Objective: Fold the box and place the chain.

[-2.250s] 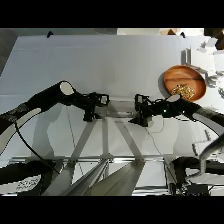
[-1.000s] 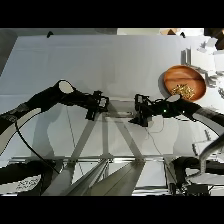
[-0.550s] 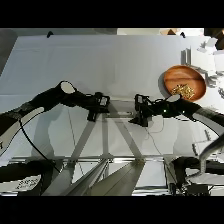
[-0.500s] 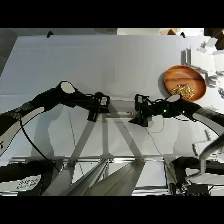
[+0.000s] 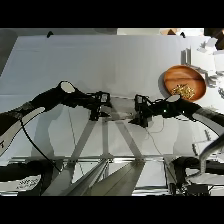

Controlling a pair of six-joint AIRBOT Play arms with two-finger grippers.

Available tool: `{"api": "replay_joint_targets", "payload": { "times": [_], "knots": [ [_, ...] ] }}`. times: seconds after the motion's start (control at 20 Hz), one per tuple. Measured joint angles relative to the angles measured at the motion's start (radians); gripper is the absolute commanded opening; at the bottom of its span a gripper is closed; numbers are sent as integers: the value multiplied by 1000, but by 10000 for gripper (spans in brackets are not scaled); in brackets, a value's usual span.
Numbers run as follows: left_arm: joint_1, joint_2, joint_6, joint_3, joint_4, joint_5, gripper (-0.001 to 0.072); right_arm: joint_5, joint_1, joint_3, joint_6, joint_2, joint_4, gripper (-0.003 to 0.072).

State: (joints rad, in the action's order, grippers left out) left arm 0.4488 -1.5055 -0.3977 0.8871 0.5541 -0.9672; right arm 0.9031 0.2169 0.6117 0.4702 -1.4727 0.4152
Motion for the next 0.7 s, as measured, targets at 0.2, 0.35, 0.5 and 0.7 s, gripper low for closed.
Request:
{"api": "replay_joint_targets", "payload": {
  "times": [0.2, 0.35, 0.5, 0.7],
  "knots": [
    [0, 0, -2, -1, -14, -6, 89, 0, 0, 0, -2, 0, -1, 519],
    [0, 2, -2, -1, -48, -5, 11, -2, 0, 0, -2, 0, -2, 519],
    [-5, 23, -2, -1, -62, -6, 11, -2, 0, 0, -2, 0, -2, 519],
    [-53, 97, 2, -1, -65, -64, 10, -2, 0, 0, -2, 0, -1, 519]
  ]
}}
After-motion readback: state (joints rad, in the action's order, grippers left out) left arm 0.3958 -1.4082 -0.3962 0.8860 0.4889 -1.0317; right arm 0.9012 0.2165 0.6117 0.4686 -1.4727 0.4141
